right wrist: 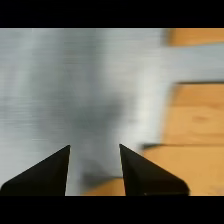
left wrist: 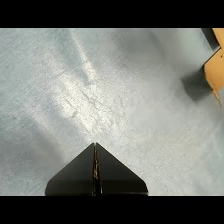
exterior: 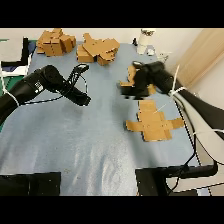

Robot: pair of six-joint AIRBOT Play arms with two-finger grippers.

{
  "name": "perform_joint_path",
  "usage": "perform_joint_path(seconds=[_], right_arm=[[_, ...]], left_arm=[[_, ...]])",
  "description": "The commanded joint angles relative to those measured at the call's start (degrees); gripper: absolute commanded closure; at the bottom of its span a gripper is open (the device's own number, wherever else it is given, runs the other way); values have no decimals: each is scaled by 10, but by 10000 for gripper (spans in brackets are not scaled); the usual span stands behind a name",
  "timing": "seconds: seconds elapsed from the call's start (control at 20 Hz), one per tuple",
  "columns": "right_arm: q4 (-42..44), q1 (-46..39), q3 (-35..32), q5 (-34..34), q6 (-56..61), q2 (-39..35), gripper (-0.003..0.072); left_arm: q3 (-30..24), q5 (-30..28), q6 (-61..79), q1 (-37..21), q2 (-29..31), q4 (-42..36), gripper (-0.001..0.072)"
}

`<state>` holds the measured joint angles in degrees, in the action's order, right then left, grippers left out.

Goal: Fold the box.

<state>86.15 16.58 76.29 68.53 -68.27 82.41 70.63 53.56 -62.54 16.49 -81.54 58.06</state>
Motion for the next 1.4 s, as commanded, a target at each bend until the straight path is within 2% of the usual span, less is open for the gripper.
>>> perform_joint_path(seconds=[0.0,0.15,0.3,0.4,0.45,0.5,0.7,0.85,1.25,1.3,1.35], right_arm=[[-166,-105,28,197,-12,-4,224],[-226,-196,26,213,-55,-5,224],[-229,-266,19,208,-90,-5,223],[-194,-306,7,187,-150,-2,221],[-177,-324,2,178,-173,2,156],[-157,-344,-3,169,-206,7,126],[-61,-409,-9,153,-302,29,126],[23,-438,-10,154,-375,49,126],[32,-441,-33,164,-418,101,131],[44,-441,-39,169,-428,101,184],[63,-441,-44,179,-441,101,319]], left_arm=[[0,0,0,0,0,0,699],[0,0,0,0,0,0,699],[0,0,0,0,0,0,699],[0,0,0,0,0,0,699],[0,0,0,0,0,0,699],[0,0,0,0,0,0,699],[0,0,0,0,0,0,699],[0,0,0,0,0,0,699],[0,0,0,0,0,0,699],[0,0,0,0,0,0,699],[0,0,0,0,0,0,699]])
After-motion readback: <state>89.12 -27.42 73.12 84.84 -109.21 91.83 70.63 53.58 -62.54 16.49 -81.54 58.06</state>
